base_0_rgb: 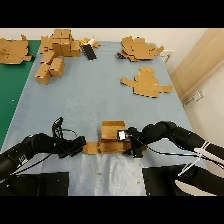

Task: Fold the box.

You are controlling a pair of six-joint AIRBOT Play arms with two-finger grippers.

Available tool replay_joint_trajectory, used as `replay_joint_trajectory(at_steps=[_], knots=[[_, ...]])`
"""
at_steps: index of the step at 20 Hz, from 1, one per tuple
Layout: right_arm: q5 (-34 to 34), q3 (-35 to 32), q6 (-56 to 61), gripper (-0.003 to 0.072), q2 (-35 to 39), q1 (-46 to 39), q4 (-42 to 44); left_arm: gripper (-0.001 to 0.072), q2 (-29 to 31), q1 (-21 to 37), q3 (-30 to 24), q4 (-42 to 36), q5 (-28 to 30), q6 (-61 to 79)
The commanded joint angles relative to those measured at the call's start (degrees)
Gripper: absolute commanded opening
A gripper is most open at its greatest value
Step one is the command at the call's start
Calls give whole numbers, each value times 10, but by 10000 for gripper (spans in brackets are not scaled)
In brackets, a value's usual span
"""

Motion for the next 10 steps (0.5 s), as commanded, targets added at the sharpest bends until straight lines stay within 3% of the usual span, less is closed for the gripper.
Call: replay_joint_trajectory(at_steps=[1, 5, 10], knots=[[-2, 0, 0, 520, 0, 0, -1, 10, -2, -31, -17, -55, 44, 50], [-2, 0, 0, 520, 0, 0, -1, 10, -2, -72, -19, -75, 76, 58], [-2, 0, 0, 520, 0, 0, -1, 10, -2, -82, -9, -88, 85, 63]])
